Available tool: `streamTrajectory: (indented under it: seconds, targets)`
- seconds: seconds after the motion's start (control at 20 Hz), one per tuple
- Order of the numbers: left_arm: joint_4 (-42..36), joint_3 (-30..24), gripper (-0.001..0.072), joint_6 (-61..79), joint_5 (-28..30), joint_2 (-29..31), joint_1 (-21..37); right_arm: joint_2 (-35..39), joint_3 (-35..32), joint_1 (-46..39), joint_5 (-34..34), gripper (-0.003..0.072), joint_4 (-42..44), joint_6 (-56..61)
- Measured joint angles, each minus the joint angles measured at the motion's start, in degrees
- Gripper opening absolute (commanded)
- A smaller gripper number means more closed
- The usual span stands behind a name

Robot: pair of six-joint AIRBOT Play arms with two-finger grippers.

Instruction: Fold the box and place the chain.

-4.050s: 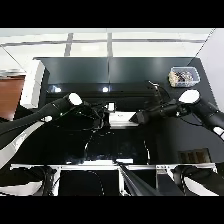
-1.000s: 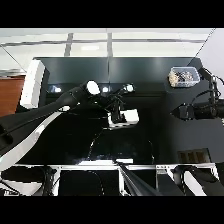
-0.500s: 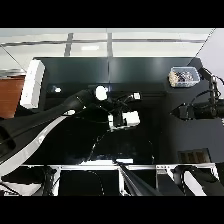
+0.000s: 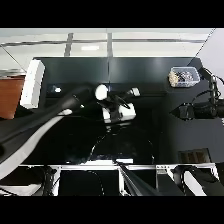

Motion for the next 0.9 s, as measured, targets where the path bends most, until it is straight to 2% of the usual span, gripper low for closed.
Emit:
streamTrajectory:
  seconds: [0.15,0.25,0.55,0.7,0.9]
  targets:
    - [4.92,-0.07,0.0351,-9.6,-7.82,4.92,8.09,0.0,0.0,0.0,-0.02,0.0017,0.0,0.0]
    - [7.37,-1.75,0.0352,-14.27,-14.1,8.22,16.17,-0.02,0.0,0.0,-0.04,0.0017,-0.02,0.0]
    - [10.91,-13.11,0.0351,-21.86,-29.11,15.91,43.6,0.0,0.0,0.0,-0.33,0.0017,-0.02,-0.13]
    - [15.58,-17.14,0.0352,-23.93,-30.49,20.63,55.65,0.0,0.0,0.0,-1.18,0.0016,-0.02,-0.33]
    - [16.28,-20.04,0.0352,-23.47,-24.48,25.51,69.75,0.0,0.0,0.0,-2.6,0.0017,-0.02,-0.37]
